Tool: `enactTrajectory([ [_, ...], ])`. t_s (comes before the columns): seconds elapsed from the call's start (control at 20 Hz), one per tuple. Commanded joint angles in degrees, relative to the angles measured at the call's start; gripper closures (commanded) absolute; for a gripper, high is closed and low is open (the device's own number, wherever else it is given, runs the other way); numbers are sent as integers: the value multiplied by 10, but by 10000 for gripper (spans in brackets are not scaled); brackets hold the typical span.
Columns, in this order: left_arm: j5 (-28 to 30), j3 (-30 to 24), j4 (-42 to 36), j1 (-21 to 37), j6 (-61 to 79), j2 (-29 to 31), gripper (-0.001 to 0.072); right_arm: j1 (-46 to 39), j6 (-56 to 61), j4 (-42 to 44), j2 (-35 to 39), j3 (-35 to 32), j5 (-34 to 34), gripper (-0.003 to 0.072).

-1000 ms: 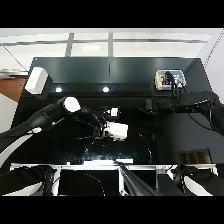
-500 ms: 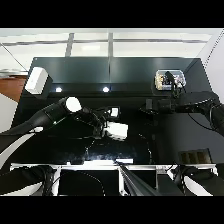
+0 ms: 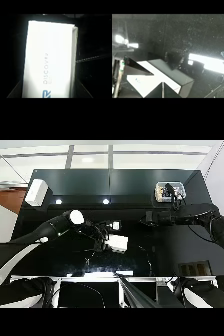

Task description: Fold the box and place the chain.

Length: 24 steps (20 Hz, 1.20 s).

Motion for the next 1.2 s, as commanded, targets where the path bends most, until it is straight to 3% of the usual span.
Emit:
enactTrajectory([
  [0.0,23,0,1,-11,-18,-13,-2,0,0,0,0,0,0,665],
  [0.25,20,0,39,-14,-47,-13,20,0,0,0,0,1,3,665],
  [0.3,20,0,50,-14,-56,-13,99,0,0,0,0,1,6,665],
  [0.4,15,2,82,-11,-83,-10,363,0,0,0,0,1,7,666],
  [0.45,0,6,104,-6,-102,-5,426,-1,0,0,0,1,7,665],
  [0.6,-45,12,146,37,-167,34,431,-8,0,0,0,1,6,665],
  [0.85,-150,-11,217,235,-348,134,439,-16,0,-1,0,1,0,665],
  [1.05,-151,-55,214,477,-435,187,445,-16,-17,-1,0,1,0,665],
  [1.15,-116,-48,212,591,-499,187,445,-16,-30,-2,0,1,0,666],
])
